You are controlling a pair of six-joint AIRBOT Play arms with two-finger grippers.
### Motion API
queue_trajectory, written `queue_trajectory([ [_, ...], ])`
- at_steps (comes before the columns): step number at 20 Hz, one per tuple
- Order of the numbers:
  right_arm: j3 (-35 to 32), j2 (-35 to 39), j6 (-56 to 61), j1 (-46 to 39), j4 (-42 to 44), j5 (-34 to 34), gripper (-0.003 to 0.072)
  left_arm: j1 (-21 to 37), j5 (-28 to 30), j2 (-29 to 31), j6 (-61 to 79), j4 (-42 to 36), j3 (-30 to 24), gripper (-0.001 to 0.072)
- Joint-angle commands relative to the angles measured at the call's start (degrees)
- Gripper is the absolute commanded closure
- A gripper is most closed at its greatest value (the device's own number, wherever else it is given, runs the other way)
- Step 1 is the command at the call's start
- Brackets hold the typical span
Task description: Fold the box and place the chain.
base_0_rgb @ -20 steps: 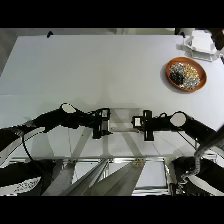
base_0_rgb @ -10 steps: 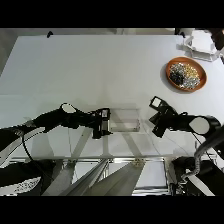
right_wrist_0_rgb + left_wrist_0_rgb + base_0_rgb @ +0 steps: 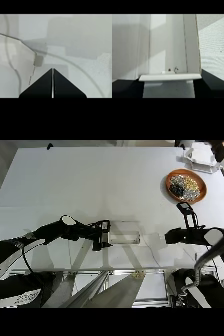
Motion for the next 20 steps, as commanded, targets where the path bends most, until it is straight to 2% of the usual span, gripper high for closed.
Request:
queue_trajectory([
  [1,-0.02,-5.66,2.43,-1.16,4.61,0.22,0.0677,0.00,0.00,0.02,0.02,0.02,0.02,0.0577],
  [5,0.00,-12.52,-4.74,-1.16,16.98,0.42,0.0678,0.00,0.00,0.02,0.02,0.02,0.02,0.0577],
  [9,-0.02,-18.03,-5.95,-1.16,19.10,-0.61,0.0679,0.00,0.00,0.02,0.02,0.02,0.02,0.0577],
  [13,-0.02,-21.97,-12.20,-1.16,27.63,-1.36,0.0679,0.00,0.00,0.02,0.02,0.02,0.02,0.0577],
  [18,0.07,-22.86,-19.87,-1.16,40.57,-0.33,0.0678,0.00,0.02,0.02,0.02,0.02,0.02,0.0577],
  [20,0.15,-21.94,-20.70,-1.16,41.94,0.76,0.0673,0.00,0.02,0.02,0.02,0.02,0.02,0.0577],
])
